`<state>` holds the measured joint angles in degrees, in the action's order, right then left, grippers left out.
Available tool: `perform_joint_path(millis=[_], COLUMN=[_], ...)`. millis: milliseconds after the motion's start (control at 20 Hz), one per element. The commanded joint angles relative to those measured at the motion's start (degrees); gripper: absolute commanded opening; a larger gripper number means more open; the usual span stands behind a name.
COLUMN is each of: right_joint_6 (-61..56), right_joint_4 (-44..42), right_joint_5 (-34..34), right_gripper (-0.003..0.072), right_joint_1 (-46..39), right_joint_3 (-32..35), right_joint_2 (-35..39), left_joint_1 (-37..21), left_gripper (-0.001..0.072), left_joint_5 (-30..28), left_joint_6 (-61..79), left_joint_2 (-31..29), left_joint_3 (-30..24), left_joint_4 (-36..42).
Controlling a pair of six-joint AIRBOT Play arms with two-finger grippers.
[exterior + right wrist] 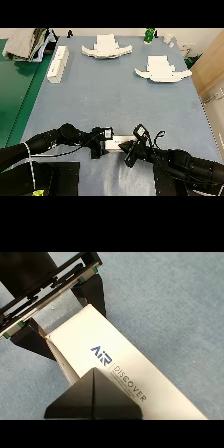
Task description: Fold the box.
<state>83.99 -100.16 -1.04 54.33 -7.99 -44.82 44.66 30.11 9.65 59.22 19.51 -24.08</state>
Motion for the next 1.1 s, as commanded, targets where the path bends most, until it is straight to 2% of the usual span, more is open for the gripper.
perform_joint_path(millis=[0, 450, 700, 750, 800, 900, 1050], right_joint_6=[-0.02, -0.02, -0.02, -0.02, -0.02, -0.28, -9.25], right_joint_4=[-0.15, -0.15, -0.13, -0.13, 0.31, 3.74, 12.72], right_joint_5=[2.05, 1.92, 2.78, 5.75, 11.50, 25.94, 45.46], right_gripper=[0.0004, 0.0004, 0.0004, 0.0004, 0.0004, 0.0004, 0.0004], right_joint_1=[0.09, -0.07, -0.11, -0.76, -2.23, -6.56, -16.06], right_joint_3=[-0.04, -0.87, -1.09, -1.90, -3.63, -8.83, -19.50], right_joint_2=[0.39, 11.34, 13.44, 13.44, 13.35, 13.33, 13.33], left_joint_1=[0.00, 0.00, 0.00, 0.00, 0.00, 0.00, 0.00], left_gripper=[0.0509, 0.0509, 0.0510, 0.0509, 0.0510, 0.0509, 0.0509], left_joint_5=[0.04, 0.02, 0.02, 0.04, 0.02, 0.02, 0.02], left_joint_6=[-0.04, -0.04, -0.04, -0.04, -0.04, -0.04, -0.04], left_joint_2=[0.00, 0.00, 0.00, 0.00, 0.00, 0.00, 0.00], left_joint_3=[0.07, 0.07, 0.07, 0.07, 0.07, 0.07, 0.07], left_joint_4=[0.07, 0.07, 0.07, 0.07, 0.07, 0.07, 0.07])
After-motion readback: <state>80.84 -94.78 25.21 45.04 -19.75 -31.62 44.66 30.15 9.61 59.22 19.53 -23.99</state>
